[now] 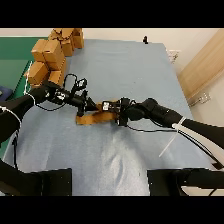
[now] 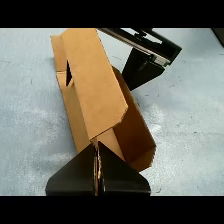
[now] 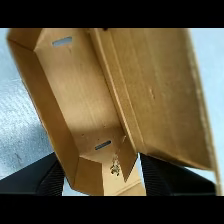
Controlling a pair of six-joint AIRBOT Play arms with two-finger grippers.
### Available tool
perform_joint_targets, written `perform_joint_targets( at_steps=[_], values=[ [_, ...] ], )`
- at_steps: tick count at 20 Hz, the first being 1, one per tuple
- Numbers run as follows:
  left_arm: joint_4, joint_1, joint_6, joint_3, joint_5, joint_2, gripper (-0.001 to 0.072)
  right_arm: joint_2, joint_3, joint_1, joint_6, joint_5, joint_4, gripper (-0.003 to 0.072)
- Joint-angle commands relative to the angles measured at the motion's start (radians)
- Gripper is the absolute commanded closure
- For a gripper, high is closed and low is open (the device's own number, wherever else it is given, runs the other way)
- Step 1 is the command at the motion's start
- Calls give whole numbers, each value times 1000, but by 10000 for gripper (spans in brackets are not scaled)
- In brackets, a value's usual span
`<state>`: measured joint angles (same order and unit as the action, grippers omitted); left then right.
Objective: Fold the box.
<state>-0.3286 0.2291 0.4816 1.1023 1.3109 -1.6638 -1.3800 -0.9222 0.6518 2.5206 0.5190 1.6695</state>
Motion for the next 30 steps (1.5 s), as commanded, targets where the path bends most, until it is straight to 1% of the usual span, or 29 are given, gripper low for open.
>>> perform_joint_targets(
  at_steps=[1,3,5,10,19,20,21,23,24,25,26,27,28,30],
  values=[
    [9,0,0,1,-23,0,694,-24,-40,-52,229,76,207,36],
    [10,0,0,1,-54,0,694,-33,-54,-77,310,104,286,36],
    [10,0,1,1,-76,0,694,-48,-68,-93,316,125,320,37],
    [14,0,1,1,-132,0,694,-95,-70,-98,319,126,339,36],
    [14,2,1,3,-171,0,694,-123,-70,-98,319,125,378,36],
    [14,2,1,3,-171,0,694,-123,-70,-98,318,126,381,52],
    [14,2,1,3,-171,0,694,-123,-70,-98,313,127,381,112],
    [14,2,1,3,-167,0,694,-123,-70,-98,291,131,385,119],
    [14,2,1,3,-166,0,694,-123,-70,-98,289,134,394,164],
    [14,1,1,3,-160,0,694,-123,-70,-98,289,143,396,271],
    [14,1,1,3,-148,0,694,-123,-70,-98,288,156,396,342],
    [14,1,0,3,-139,0,694,-123,-70,-98,288,169,396,390],
    [14,1,0,3,-125,0,694,-123,-70,-97,288,180,396,409],
    [14,1,0,3,-110,0,694,-123,-70,-97,288,200,396,409]
  ],
)
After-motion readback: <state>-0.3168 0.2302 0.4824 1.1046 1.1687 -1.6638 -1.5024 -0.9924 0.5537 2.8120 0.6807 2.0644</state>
